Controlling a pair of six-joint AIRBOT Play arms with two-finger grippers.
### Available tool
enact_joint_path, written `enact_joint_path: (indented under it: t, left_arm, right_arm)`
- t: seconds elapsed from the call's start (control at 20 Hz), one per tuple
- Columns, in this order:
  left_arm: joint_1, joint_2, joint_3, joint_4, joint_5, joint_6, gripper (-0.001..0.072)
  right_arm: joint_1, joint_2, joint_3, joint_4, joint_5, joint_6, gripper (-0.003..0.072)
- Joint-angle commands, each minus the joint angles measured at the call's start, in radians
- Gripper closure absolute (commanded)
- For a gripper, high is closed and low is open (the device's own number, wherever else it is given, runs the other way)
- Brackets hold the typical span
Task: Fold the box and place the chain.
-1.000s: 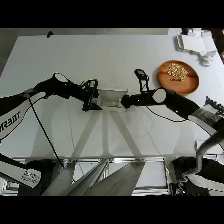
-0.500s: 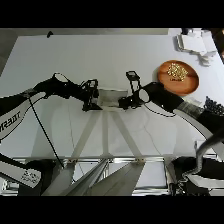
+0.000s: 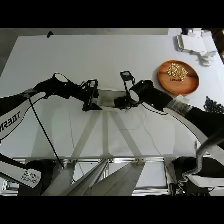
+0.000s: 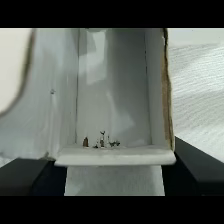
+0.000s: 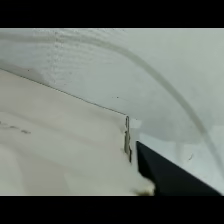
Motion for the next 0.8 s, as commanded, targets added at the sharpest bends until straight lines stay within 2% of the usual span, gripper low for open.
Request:
enact_joint_path:
  t: [0.0, 0.05, 0.1, 0.2, 0.25, 0.3, 0.35, 0.4, 0.55, 0.75]
  left_arm:
    - [0.001, 0.000, 0.000, 0.000, 0.000, -0.001, 0.0502]
    - [0.001, 0.000, 0.000, 0.000, 0.000, -0.001, 0.0502]
    - [0.001, 0.000, 0.000, 0.000, 0.000, -0.001, 0.0502]
    - [0.001, 0.000, 0.000, 0.000, 0.000, -0.001, 0.0501]
    - [0.001, 0.000, 0.000, 0.000, 0.000, -0.001, 0.0502]
    - [0.001, 0.000, 0.000, 0.000, 0.000, -0.001, 0.0501]
    - [0.001, 0.000, 0.000, 0.000, 0.000, -0.001, 0.0501]
    - [0.001, 0.000, 0.000, 0.000, 0.000, -0.001, 0.0502]
    - [0.001, 0.000, 0.000, 0.000, 0.000, -0.001, 0.0502]
    - [0.001, 0.000, 0.000, 0.000, 0.000, -0.001, 0.0501]
  right_arm:
    - [0.008, -0.021, 0.004, -0.006, -0.010, 0.120, 0.0474]
    - [0.008, -0.021, 0.004, -0.006, -0.014, 0.120, 0.0619]
    - [0.008, -0.021, 0.004, -0.006, -0.015, 0.120, 0.0675]
    - [0.008, -0.021, 0.004, -0.005, -0.016, 0.120, 0.0674]
    - [0.008, -0.020, 0.004, -0.005, -0.014, 0.119, 0.0604]
    - [0.008, -0.016, 0.004, -0.003, -0.013, 0.119, 0.0434]
    - [0.008, -0.005, 0.004, 0.009, -0.013, 0.119, 0.0308]
    - [0.008, 0.014, 0.004, 0.013, -0.011, 0.118, 0.0276]
    - [0.008, 0.100, 0.004, 0.011, 0.041, 0.111, 0.0276]
    - [-0.027, 0.250, 0.004, 0.009, 0.153, -0.008, 0.0275]
